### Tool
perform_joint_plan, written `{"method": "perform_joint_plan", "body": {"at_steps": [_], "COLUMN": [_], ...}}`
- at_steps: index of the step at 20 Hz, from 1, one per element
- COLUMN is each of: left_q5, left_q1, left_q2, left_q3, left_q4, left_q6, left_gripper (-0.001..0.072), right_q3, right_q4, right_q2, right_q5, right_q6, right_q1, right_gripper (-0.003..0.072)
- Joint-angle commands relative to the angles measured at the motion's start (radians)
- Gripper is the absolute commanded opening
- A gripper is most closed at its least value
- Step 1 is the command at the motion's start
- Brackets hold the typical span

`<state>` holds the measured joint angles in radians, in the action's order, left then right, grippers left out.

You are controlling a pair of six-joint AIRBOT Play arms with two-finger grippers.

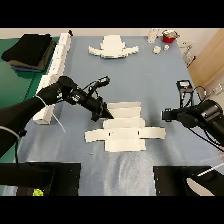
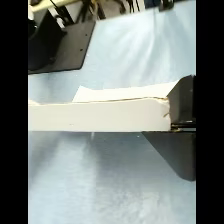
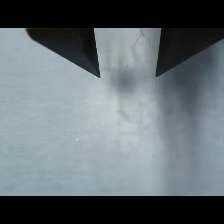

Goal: Fold the box.

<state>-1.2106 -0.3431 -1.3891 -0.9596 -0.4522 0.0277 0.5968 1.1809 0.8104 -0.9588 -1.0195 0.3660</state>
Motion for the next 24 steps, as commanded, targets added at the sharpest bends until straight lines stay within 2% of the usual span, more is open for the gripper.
{"method": "perform_joint_plan", "body": {"at_steps": [1, 3, 8, 12, 14, 24], "left_q5": [0.143, 0.23, 0.534, 0.692, 0.715, 0.685], "left_q1": [-0.068, -0.11, -0.245, -0.313, -0.314, -0.317], "left_q2": [0.112, 0.18, 0.346, 0.362, 0.357, 0.361], "left_q3": [0.089, 0.176, 0.39, 0.472, 0.478, 0.472], "left_q4": [-0.003, -0.002, 0.034, 0.041, 0.056, 0.056], "left_q6": [-0.154, -0.217, -0.294, -0.292, -0.29, -0.289], "left_gripper": [0.0008, 0.0008, 0.0009, 0.0011, 0.0012, 0.0014], "right_q3": [0.029, 0.029, 0.029, 0.029, 0.029, 0.029], "right_q4": [-0.095, -0.071, -0.042, -0.035, -0.031, -0.013], "right_q2": [0.0, 0.0, 0.0, 0.001, 0.001, 0.001], "right_q5": [-0.014, -0.015, 0.005, 0.027, 0.027, 0.027], "right_q6": [0.183, 0.185, 0.193, 0.193, 0.193, 0.193], "right_q1": [-0.001, -0.001, -0.001, -0.001, -0.001, -0.001], "right_gripper": [0.0563, 0.052, 0.0521, 0.052, 0.052, 0.0521]}}
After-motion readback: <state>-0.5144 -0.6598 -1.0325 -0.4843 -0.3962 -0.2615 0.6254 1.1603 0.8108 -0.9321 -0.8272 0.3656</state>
